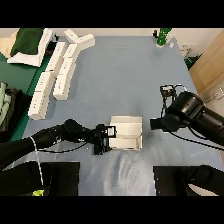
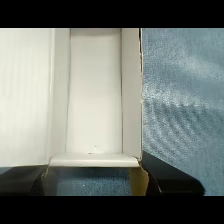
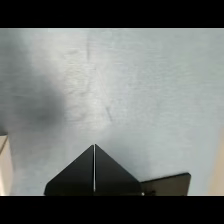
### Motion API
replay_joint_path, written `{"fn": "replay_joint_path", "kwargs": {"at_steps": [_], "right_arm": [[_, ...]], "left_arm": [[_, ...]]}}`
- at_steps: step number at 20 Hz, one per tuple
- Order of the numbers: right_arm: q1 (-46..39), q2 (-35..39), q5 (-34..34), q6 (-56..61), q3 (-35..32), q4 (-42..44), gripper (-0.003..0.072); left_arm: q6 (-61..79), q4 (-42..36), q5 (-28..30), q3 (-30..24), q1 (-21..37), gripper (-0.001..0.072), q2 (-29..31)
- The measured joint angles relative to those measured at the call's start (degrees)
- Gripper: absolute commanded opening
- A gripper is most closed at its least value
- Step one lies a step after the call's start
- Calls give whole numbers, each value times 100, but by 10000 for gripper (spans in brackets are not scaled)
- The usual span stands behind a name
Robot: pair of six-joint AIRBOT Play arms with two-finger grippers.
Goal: Fold the box.
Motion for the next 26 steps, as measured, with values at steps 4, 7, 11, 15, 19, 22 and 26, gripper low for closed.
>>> {"fn": "replay_joint_path", "kwargs": {"at_steps": [4, 7, 11, 15, 19, 22, 26], "right_arm": [[-1637, -105, 918, -1349, -297, 1370, 3], [-2774, -448, 1386, -2835, -369, 3353, 2], [-3495, -1333, 1353, -4439, -321, 5508, 2], [-3703, -2367, 417, -5672, 111, 7014, 2], [-3751, -2802, -308, -6159, 415, 7525, 3], [-3676, -2883, -656, -6312, 494, 7569, 3], [-3217, -2732, -868, -6430, 527, 7029, 3]], "left_arm": [[0, 0, 2, 0, 0, 473, 0], [0, 0, 2, 0, 0, 473, 0], [0, 0, 4, 0, 0, 473, 0], [0, 0, 4, 0, 0, 473, 0], [0, 0, 2, 0, 0, 473, 0], [0, 0, 2, 0, 0, 473, 0], [0, 0, 2, 0, 0, 473, 0]]}}
